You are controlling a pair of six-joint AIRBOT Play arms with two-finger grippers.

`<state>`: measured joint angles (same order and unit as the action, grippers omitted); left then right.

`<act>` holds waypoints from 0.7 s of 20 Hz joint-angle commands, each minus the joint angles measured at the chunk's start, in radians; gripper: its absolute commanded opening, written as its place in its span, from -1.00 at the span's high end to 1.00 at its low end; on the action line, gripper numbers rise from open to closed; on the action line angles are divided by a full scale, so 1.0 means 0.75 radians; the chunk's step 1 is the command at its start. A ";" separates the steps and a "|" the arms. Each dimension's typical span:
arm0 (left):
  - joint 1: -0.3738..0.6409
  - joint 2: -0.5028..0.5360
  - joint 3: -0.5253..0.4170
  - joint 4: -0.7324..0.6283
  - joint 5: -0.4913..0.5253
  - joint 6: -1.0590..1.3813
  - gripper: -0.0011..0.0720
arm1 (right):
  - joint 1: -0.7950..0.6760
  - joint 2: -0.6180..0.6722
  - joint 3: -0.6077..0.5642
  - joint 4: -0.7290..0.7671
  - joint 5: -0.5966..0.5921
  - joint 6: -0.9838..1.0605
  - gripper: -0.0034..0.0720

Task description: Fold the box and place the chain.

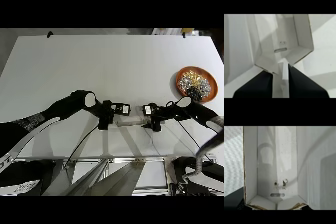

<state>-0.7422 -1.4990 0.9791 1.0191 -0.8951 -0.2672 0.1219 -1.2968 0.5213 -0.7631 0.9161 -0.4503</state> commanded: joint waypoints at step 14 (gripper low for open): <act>-0.077 -0.065 -0.001 -0.162 0.194 -0.109 0.53 | -0.001 0.001 0.001 0.001 0.001 0.001 0.01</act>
<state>-0.7921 -1.5394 0.9791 0.9123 -0.7631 -0.3092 0.1219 -1.2968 0.5213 -0.7631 0.9169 -0.4496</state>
